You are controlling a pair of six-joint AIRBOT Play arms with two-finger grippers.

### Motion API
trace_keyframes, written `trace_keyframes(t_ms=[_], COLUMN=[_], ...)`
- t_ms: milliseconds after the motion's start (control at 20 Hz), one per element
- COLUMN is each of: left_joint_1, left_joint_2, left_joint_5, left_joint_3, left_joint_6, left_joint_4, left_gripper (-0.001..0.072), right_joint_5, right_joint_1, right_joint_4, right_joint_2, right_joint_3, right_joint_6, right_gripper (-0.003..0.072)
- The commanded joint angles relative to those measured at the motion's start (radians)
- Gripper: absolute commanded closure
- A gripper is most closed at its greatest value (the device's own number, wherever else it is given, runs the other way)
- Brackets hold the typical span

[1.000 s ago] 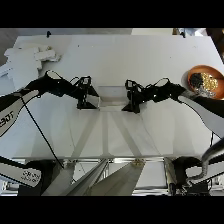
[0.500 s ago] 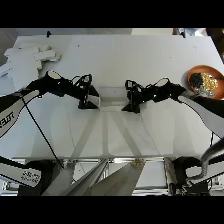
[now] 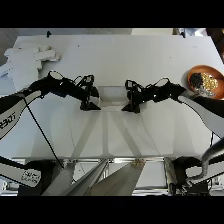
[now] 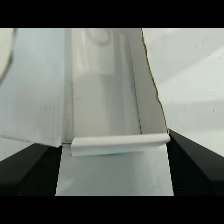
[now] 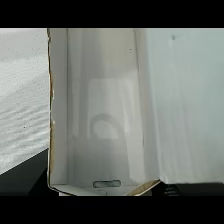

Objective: Fold the box and place the chain.

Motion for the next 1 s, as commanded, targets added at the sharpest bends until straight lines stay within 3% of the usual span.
trace_keyframes(t_ms=[0,350,400,450,550,950], left_joint_1=[-0.012,-0.029,-0.029,-0.029,-0.029,-0.039], left_joint_2=[-0.001,-0.003,-0.003,-0.004,-0.008,-0.032], left_joint_5=[0.014,0.061,0.067,0.065,0.065,0.053], left_joint_3=[-0.002,-0.018,-0.020,-0.020,-0.020,-0.019], left_joint_6=[-0.001,-0.021,-0.039,-0.038,-0.037,-0.034], left_joint_4=[-0.024,0.069,0.067,0.065,0.039,-0.003], left_gripper=[0.0004,0.0012,0.0033,0.0099,0.0139,0.0148], right_joint_5=[0.000,0.000,0.000,0.000,0.000,0.000], right_joint_1=[0.001,0.001,0.001,0.001,0.001,0.001], right_joint_4=[0.000,0.000,0.000,0.000,0.000,0.000], right_joint_2=[0.000,0.000,0.000,0.000,0.000,0.000], right_joint_3=[0.001,0.001,0.001,0.001,0.001,0.001], right_joint_6=[0.000,0.000,0.000,0.000,0.000,0.000], right_gripper=[0.0252,0.0252,0.0252,0.0252,0.0252,0.0252])
